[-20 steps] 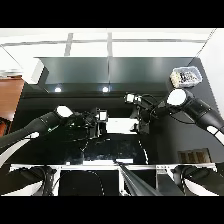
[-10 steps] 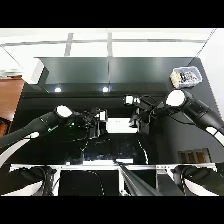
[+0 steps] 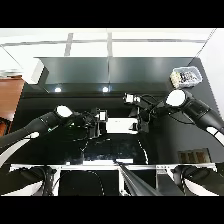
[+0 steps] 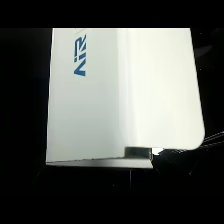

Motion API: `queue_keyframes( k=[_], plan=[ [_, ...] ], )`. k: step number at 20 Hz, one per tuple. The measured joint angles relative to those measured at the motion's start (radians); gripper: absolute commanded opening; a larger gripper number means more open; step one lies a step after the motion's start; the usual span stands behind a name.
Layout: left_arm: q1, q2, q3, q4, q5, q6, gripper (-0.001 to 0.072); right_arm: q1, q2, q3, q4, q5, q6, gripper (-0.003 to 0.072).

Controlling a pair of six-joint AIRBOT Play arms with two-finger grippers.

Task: Fold the box and place the chain.

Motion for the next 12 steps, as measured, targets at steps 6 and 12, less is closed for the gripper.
queue_keyframes(
  k=[6, 12],
  plan=[
    [0.0, 0.0, 0.0, 0.0, 0.001, 0.0, 0.0351, 0.009, -0.006, 0.0, -0.006, 0.016, -0.054, 0.0674],
    [0.0, 0.0, 0.0, 0.0, 0.001, 0.0, 0.0351, 0.038, -0.008, 0.0, -0.096, -0.004, -0.03, 0.0354]
  ],
)
